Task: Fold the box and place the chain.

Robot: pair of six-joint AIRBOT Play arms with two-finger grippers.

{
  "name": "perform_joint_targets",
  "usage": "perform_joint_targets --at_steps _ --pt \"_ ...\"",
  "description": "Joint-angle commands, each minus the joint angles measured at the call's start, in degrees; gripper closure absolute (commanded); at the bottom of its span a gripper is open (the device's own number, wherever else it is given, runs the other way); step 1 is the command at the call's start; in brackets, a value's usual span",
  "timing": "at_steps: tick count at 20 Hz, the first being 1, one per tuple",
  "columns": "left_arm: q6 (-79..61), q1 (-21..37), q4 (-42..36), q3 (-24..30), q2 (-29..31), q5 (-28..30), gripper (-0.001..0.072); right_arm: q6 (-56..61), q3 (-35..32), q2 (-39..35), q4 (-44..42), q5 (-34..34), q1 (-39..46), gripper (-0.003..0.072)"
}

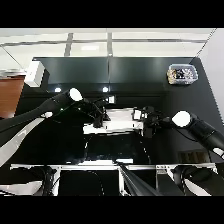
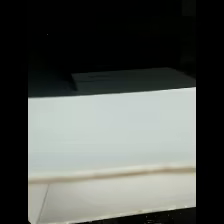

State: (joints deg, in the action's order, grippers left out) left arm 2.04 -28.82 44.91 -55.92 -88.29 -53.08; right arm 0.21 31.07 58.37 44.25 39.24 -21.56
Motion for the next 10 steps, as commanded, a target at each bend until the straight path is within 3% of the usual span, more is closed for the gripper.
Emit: perform_joint_targets --at_steps 1,7,10 --pt "-0.1 0.0 0.0 0.0 0.0 -0.1 0.0683 -3.3 0.3 -0.1 -3.9 0.4 2.5 -0.0021" --pt "-0.1 0.0 0.0 0.0 0.0 0.2 0.0683 -11.5 0.3 3.6 -14.7 2.0 4.1 -0.0021" --pt "-0.2 0.0 0.0 0.0 0.0 0.2 0.0683 -12.2 0.3 7.4 -15.0 6.6 4.1 -0.0021"
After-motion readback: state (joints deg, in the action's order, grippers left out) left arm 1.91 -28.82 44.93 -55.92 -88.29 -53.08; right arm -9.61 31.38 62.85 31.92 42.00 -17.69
